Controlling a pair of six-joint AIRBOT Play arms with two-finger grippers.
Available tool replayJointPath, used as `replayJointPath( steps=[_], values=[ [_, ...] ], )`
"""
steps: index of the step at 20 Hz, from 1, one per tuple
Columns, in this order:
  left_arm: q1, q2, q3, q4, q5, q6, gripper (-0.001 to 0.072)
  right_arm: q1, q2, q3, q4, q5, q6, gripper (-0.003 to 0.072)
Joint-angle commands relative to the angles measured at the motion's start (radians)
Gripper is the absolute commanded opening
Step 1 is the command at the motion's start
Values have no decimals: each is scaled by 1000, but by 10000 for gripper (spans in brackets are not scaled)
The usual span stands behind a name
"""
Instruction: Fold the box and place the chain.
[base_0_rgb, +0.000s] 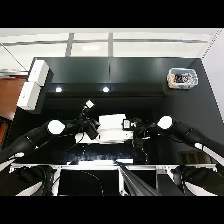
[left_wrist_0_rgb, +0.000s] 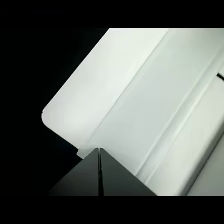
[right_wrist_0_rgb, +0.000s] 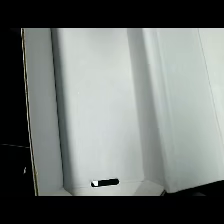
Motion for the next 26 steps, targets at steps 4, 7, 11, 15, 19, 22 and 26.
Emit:
replayJointPath(
  steps=[4, 7, 11, 15, 19, 22, 26],
  values=[
    [73, 0, 58, 20, -92, 56, 32, 0, 0, 0, 0, 0, 2, 365],
    [109, 30, 107, 142, -228, 40, 33, 0, 0, 0, 0, 0, 2, 365],
    [254, 161, 116, 267, -529, -14, 165, 0, 0, 0, 0, 0, 2, 365],
    [345, 274, 80, 303, -703, 5, 707, 0, 0, 0, 0, 0, 2, 365],
    [287, 270, -29, 253, -621, 222, 706, 0, 0, 0, 0, 0, 2, 365],
    [211, 267, -83, 192, -465, 441, 698, 0, 0, 0, 0, 0, 2, 365],
    [128, 186, -86, 96, -313, 466, 689, 0, 0, 0, 0, 0, 2, 366]
  ],
)
